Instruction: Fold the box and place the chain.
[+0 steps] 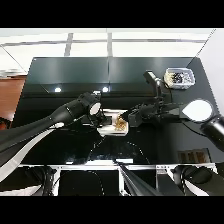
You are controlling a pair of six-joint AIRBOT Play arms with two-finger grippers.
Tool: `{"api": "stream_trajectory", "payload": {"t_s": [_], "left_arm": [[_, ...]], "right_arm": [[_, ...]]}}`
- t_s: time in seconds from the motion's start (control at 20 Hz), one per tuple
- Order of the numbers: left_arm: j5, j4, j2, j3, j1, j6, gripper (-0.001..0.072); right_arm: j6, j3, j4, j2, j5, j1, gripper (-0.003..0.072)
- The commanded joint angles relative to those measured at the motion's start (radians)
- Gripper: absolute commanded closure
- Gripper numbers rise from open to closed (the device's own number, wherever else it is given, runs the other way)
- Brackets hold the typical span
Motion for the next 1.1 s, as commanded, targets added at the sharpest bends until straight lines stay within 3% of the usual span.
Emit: {"api": "stream_trajectory", "payload": {"t_s": [0.0, 0.05, 0.2, 0.5, 0.75, 0.8, 0.85, 0.95, 1.05], "left_arm": [[0.000, 0.000, -0.001, 0.001, 0.000, 0.000, 0.0679], [0.000, 0.000, -0.001, 0.001, 0.000, 0.000, 0.0678], [0.000, 0.000, -0.001, 0.001, 0.000, 0.000, 0.0678], [0.003, 0.005, -0.001, 0.001, 0.001, 0.000, 0.0679], [0.017, -0.009, 0.000, 0.006, 0.000, 0.000, 0.0675], [-0.008, -0.008, 0.002, 0.017, 0.000, 0.000, 0.0605], [-0.025, -0.005, 0.009, 0.029, -0.002, 0.008, 0.0434], [-0.059, 0.006, 0.044, 0.051, -0.009, 0.106, 0.0018], [-0.090, 0.042, 0.101, 0.051, -0.017, 0.139, -0.0004]], "right_arm": [[0.000, -0.005, 0.004, -0.048, -0.027, 0.014, 0.0463], [0.000, -0.005, -0.001, -0.048, -0.026, 0.014, 0.0404], [-0.001, -0.003, -0.032, -0.045, 0.024, -0.024, 0.0404], [-0.001, -0.003, -0.187, 0.005, 0.271, -0.280, 0.0405], [-0.024, -0.003, -0.191, 0.008, 0.266, -0.314, 0.0405], [-0.024, -0.003, -0.191, 0.008, 0.263, -0.312, 0.0405], [-0.024, -0.003, -0.191, 0.008, 0.261, -0.312, 0.0405], [-0.024, -0.003, -0.191, 0.008, 0.257, -0.312, 0.0405], [-0.024, -0.003, -0.192, 0.008, 0.254, -0.312, 0.0405]]}}
